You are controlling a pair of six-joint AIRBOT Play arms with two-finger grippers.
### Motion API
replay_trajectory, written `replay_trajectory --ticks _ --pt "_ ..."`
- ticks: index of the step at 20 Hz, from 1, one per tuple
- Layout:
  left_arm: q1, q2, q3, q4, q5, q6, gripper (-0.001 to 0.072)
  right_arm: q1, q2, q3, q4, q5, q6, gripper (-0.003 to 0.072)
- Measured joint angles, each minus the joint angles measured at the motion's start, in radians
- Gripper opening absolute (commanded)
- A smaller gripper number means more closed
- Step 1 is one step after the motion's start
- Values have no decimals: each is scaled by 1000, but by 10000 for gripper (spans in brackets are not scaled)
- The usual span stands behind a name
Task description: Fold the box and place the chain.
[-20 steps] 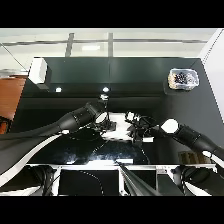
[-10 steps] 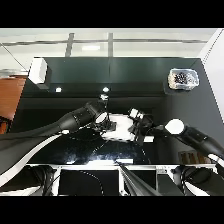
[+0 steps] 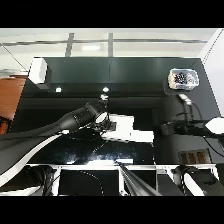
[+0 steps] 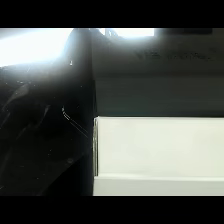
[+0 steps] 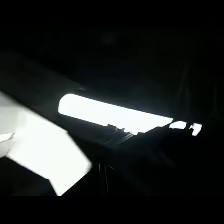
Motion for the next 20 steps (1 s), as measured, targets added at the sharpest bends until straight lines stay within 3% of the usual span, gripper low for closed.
replay_trajectory --ticks 3,6,14,15,16,17,20 --pt "0 0 0 -4 -2 0 32 -120 -39 -66 26 50 123 45" --pt "0 0 0 -7 -3 0 32 -141 -121 -124 124 69 140 45" --pt "0 0 0 -13 -4 0 32 51 -301 -159 444 -23 22 67" --pt "0 0 0 -14 -4 0 32 69 -308 -155 474 -30 3 274" --pt "0 0 0 -14 -4 0 32 83 -313 -148 498 -34 -14 551" --pt "0 0 0 -14 -4 0 32 91 -316 -138 515 -35 -26 618" --pt "0 0 0 -14 -5 0 32 108 -322 -91 544 2 -72 617"
